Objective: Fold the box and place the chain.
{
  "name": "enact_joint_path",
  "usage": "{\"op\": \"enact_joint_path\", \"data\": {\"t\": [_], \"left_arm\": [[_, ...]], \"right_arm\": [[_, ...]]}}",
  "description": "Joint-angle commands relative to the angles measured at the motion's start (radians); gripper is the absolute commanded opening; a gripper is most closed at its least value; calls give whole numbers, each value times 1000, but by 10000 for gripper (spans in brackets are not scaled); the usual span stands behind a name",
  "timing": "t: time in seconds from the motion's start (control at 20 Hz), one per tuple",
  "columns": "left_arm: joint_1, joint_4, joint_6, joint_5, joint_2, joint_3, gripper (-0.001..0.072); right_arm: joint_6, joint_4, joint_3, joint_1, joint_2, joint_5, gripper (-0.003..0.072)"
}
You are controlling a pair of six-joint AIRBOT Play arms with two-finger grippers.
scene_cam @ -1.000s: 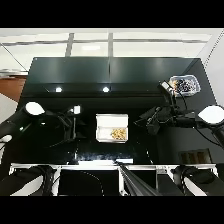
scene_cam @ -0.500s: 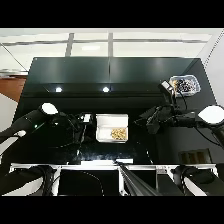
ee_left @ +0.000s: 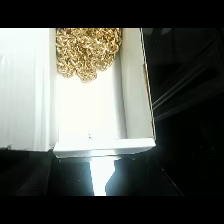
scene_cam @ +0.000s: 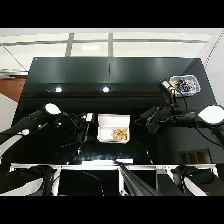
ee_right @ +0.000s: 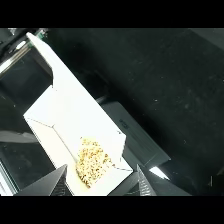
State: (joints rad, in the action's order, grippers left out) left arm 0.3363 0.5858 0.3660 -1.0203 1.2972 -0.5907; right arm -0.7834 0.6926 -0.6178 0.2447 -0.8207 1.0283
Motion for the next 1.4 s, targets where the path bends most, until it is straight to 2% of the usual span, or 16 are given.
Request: {"op": "enact_joint_path", "data": {"t": [0.0, 0.5, 0.65, 0.75, 0.9, 0.95, 1.0, 1.05, 1.25, 1.35], "left_arm": [[21, 8, -23, 21, 4, 0, 706], [35, 1, -34, 32, 4, 0, 706], [70, 10, -90, 110, 4, 0, 706], [82, 18, -102, 124, 4, 0, 703], [82, 24, -103, 122, 4, 0, 550], [82, 24, -103, 122, 4, 0, 545], [82, 24, -103, 121, 4, 0, 492], [82, 24, -103, 121, 4, 0, 460], [82, 24, -103, 121, 4, 0, 460], [82, 24, -103, 121, 4, 0, 460]], "right_arm": [[-6, 0, -1, 0, 0, -11, 508], [-6, 0, -1, 0, 0, -23, 508], [-7, 0, -1, 0, 0, -41, 508], [-7, 0, -1, 0, 0, -43, 508], [-6, 0, -1, 0, 0, -54, 509], [-34, -2, -1, 0, 0, -84, 511], [-102, -5, -1, 0, 0, -140, 652], [-149, -13, -2, 3, -1, -192, 714], [-152, 14, -55, 52, -58, -330, 712], [-153, 21, -113, 70, -163, -322, 711]]}}
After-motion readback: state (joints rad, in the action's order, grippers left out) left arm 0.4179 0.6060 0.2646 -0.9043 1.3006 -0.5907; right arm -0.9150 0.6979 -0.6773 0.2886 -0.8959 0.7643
